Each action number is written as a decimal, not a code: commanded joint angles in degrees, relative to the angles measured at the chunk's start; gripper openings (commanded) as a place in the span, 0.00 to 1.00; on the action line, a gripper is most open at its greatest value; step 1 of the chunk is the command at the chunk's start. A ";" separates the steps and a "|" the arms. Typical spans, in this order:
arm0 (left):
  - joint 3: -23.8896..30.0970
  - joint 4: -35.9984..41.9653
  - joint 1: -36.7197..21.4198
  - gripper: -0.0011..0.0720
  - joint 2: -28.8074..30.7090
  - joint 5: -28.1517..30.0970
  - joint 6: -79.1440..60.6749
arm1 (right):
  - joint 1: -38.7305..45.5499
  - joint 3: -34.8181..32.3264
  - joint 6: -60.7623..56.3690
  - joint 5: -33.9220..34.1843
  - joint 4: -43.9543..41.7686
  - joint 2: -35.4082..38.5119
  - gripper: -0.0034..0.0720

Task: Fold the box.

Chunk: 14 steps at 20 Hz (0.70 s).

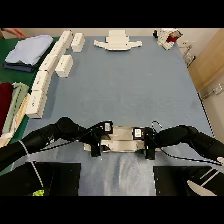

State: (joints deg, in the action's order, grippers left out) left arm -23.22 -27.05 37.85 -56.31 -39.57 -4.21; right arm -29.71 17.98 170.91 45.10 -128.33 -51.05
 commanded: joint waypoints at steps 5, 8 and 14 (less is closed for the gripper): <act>0.00 -2.16 -0.07 0.03 0.31 -0.09 4.79 | -0.02 0.04 -0.02 -0.02 -0.02 0.04 0.69; -1.14 -13.84 -0.07 0.03 3.89 -2.69 24.68 | -0.02 0.04 -0.02 0.00 -0.02 0.04 0.69; -5.09 -35.78 -0.59 0.03 17.73 -10.43 71.14 | -0.02 0.04 -0.02 -0.02 -0.02 0.04 0.69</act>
